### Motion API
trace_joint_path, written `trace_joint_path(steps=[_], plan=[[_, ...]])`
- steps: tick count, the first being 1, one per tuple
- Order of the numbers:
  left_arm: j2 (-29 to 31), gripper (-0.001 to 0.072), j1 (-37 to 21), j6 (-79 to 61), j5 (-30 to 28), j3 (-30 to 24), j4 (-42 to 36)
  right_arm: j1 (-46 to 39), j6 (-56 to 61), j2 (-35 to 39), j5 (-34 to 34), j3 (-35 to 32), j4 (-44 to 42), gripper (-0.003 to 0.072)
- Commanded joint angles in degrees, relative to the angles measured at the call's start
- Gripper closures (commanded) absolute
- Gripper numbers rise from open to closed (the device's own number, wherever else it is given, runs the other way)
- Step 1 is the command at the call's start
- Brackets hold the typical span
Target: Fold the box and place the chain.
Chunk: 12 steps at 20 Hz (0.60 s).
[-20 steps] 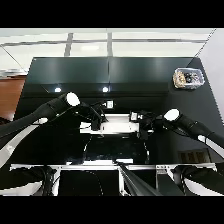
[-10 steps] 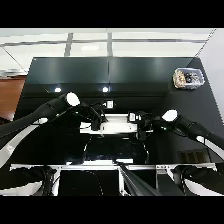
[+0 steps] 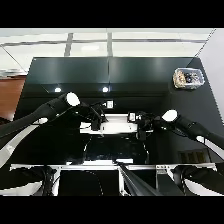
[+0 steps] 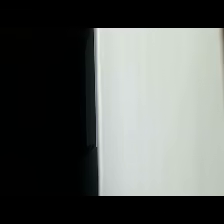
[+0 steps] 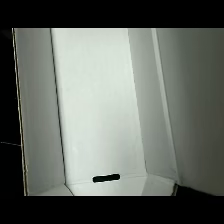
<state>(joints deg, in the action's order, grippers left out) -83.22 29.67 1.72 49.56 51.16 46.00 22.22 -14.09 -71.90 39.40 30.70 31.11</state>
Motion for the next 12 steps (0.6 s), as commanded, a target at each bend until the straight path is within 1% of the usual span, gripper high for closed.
trace_joint_path(steps=[1, 2, 3, 9, 11, 12], plan=[[0.0, 0.0686, 0.0, 0.0, 0.0, 0.0, 0.0, 0.1, 0.1, 0.0, 0.0, 0.0, 0.3, -0.0003], [0.0, 0.0686, 0.0, 0.0, 0.0, 0.0, 0.0, 0.1, 0.1, 0.0, 0.0, 0.0, 0.4, 0.01], [0.0, 0.0686, 0.0, 0.0, 0.0, 0.0, 0.0, 0.1, 0.1, 0.0, 0.0, 0.0, 0.4, 0.0146], [0.0, 0.0685, 0.0, 0.2, 0.0, 0.1, 0.0, 0.1, 0.1, 0.0, 0.0, 0.0, 0.4, 0.0147], [0.2, 0.068, 0.0, 0.3, 1.3, 1.0, 0.1, 0.0, 0.1, 0.0, 0.0, 0.0, 0.4, 0.0148], [0.3, 0.0576, -0.1, 0.4, 2.0, 1.8, 0.7, 0.0, 0.1, 0.0, 0.0, 0.0, 0.4, 0.0176]])
